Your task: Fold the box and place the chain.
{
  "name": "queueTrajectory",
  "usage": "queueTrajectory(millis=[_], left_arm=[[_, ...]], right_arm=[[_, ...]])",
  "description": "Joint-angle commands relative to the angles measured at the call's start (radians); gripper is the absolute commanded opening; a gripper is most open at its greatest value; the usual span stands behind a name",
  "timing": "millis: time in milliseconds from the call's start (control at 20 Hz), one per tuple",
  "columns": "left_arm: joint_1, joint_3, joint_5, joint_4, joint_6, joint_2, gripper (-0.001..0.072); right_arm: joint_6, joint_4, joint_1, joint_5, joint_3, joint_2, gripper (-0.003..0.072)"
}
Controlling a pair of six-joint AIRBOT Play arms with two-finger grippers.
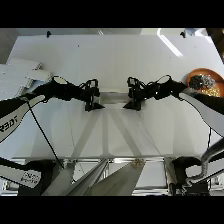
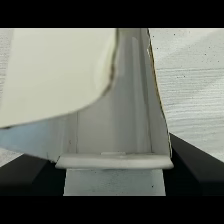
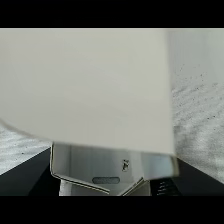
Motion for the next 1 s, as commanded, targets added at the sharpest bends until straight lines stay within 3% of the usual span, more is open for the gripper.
queueTrajectory(millis=[0, 350, 400, 450, 550, 750, 950], left_arm=[[-0.001, 0.0, -0.001, 0.001, 0.0, 0.0, 0.0374], [-0.001, 0.0, -0.001, 0.001, 0.0, 0.0, 0.0374], [-0.001, 0.0, -0.001, 0.001, 0.0, 0.0, 0.0374], [-0.001, 0.0, -0.001, 0.001, 0.0, 0.0, 0.0374], [-0.001, 0.0, -0.001, 0.001, 0.0, 0.0, 0.0374], [-0.001, 0.0, -0.001, 0.001, 0.0, 0.0, 0.0374], [-0.001, 0.0, -0.001, 0.001, 0.0, 0.0, 0.0374]], right_arm=[[0.0, 0.0, 0.0, 0.0, 0.001, 0.0, 0.0354], [0.007, 0.021, 0.0, 0.007, 0.001, 0.0, 0.0356], [0.006, 0.026, 0.0, 0.006, 0.001, 0.0, 0.0408], [0.009, 0.028, 0.0, 0.006, 0.001, 0.003, 0.0567], [0.033, 0.011, 0.0, 0.014, 0.001, 0.019, 0.0605], [0.154, -0.153, -0.003, 0.042, 0.001, 0.108, 0.0605], [0.362, -0.408, -0.003, 0.053, 0.001, 0.234, 0.0605]])
